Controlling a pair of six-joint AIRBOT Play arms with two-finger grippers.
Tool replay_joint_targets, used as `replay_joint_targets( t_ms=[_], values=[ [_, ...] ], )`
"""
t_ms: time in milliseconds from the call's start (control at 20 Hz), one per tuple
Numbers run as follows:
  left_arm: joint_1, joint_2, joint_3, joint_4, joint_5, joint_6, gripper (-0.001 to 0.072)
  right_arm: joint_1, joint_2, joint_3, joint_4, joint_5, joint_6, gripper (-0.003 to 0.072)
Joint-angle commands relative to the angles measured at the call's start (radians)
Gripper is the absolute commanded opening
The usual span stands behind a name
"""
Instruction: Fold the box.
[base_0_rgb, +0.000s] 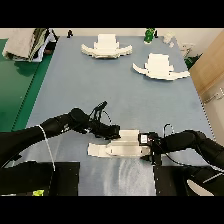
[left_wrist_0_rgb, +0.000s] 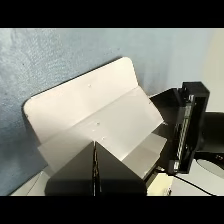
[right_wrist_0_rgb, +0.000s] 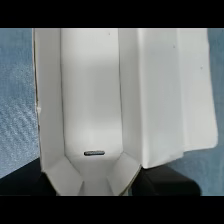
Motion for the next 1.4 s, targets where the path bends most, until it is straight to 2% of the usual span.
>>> replay_joint_targets(
  t_ms=[0, 450, 550, 700, 850, 950, 1100, 1150, 1200, 1250, 1350],
  values=[
    [0.0, -0.014, 0.003, 0.0, -0.017, -0.003, 0.0014, 0.0, 0.0, 0.0, 0.0, 0.0, 0.0, 0.0599],
    [0.0, -0.01, 0.004, -0.001, -0.013, 0.06, 0.0014, 0.0, 0.0, 0.0, 0.0, 0.0, 0.0, 0.0599],
    [0.002, 0.034, 0.009, 0.0, -0.016, 0.121, 0.0013, 0.0, 0.0, 0.0, 0.0, 0.0, 0.0, 0.0599],
    [0.002, 0.213, 0.014, 0.048, 0.022, 0.182, 0.0013, 0.0, 0.0, 0.0, 0.0, 0.0, 0.0, 0.0599],
    [0.002, 0.418, 0.013, 0.278, 0.03, 0.081, 0.0013, 0.0, 0.0, 0.0, 0.0, 0.0, 0.0, 0.0599],
    [0.001, 0.539, 0.013, 0.484, -0.044, 0.017, 0.0013, 0.0, 0.0, 0.0, 0.0, 0.0, 0.0, 0.0599],
    [0.0, 0.653, 0.01, 0.647, -0.144, 0.105, 0.0016, 0.0, 0.0, 0.0, 0.0, 0.0, 0.0, 0.0599],
    [0.0, 0.672, 0.01, 0.665, -0.167, 0.172, 0.0094, 0.0, 0.0, 0.0, 0.0, 0.0, 0.0, 0.0598],
    [0.0, 0.676, 0.01, 0.666, -0.17, 0.223, 0.053, 0.0, 0.0, 0.0, 0.0, 0.0, 0.0, 0.0599],
    [0.0, 0.672, 0.01, 0.667, -0.164, 0.24, 0.0699, 0.0, 0.0, 0.0, 0.0, 0.0, 0.0, 0.0599],
    [0.0, 0.654, 0.01, 0.666, -0.176, 0.317, 0.0698, 0.0, 0.0, 0.0, 0.0, 0.0, 0.0, 0.0599]
  ],
)
